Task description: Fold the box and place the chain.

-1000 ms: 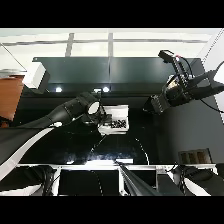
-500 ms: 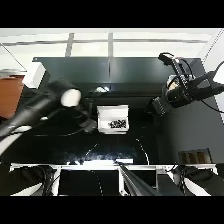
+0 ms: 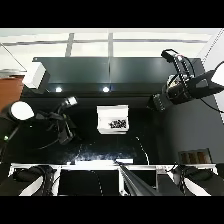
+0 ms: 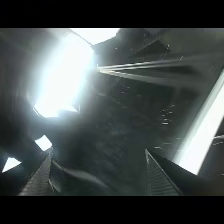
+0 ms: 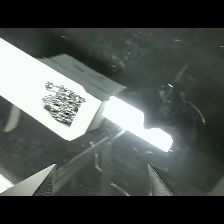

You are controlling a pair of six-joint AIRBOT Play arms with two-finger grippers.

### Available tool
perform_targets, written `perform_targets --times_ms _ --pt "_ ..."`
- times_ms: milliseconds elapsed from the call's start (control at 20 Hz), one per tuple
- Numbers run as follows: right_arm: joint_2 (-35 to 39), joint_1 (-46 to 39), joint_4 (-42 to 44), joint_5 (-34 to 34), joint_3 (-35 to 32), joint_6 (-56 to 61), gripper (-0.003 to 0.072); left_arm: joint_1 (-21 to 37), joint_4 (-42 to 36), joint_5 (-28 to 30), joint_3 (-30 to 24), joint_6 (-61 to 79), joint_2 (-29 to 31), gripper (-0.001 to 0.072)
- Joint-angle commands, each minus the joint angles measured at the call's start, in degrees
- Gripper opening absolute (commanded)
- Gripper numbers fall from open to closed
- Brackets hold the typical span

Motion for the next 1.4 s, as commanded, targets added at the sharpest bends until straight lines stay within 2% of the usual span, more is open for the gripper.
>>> perform_targets --times_ms 0,150,200,350,500,650,750,1000,1100,1250,1350 --pt "-0.02 0.02 -4.81 1.81 -0.11 0.31 0.0702 -0.61 -4.57 12.33 -6.34 27.91 -2.12 0.0712" --pt "-0.02 0.00 -7.23 1.97 -0.11 0.46 0.0701 -4.83 -8.81 23.41 -6.25 31.45 -5.14 0.0701" --pt "-0.02 0.04 -7.04 1.09 -0.11 0.57 0.0701 -5.33 -11.45 24.59 -5.95 31.76 -7.61 0.0701" --pt "-0.02 0.02 -7.02 -0.52 -0.11 2.34 0.0701 -5.18 -14.36 21.00 -1.62 32.76 -14.69 0.0702" --pt "-0.02 0.00 -7.04 -0.52 -0.11 2.34 0.0701 -3.87 -14.40 20.00 1.22 37.11 -15.39 0.0689" --pt "-0.02 0.02 -7.02 -0.63 -0.11 2.36 0.0701 -2.36 -15.13 18.25 1.22 45.59 -16.72 0.0685" --pt "-0.02 0.02 -7.02 -0.76 -0.11 2.36 0.0701 -0.90 -19.17 17.66 1.22 45.81 -18.93 0.0685" --pt "-0.02 0.02 -7.02 -0.72 -0.11 3.23 0.0701 0.92 -25.97 10.34 1.20 52.85 -22.64 0.0694" --pt "-0.02 0.02 -7.02 -0.83 -0.11 3.30 0.0701 0.76 -28.70 10.21 1.20 56.19 -23.93 0.0694" --pt "-0.02 0.02 -7.02 -0.85 -0.11 3.69 0.0701 0.79 -30.10 14.23 1.22 57.35 -24.50 0.0711" --pt "-0.02 0.02 -7.04 -1.31 -0.11 3.69 0.0701 0.79 -31.10 14.38 1.46 57.59 -24.72 0.0710"
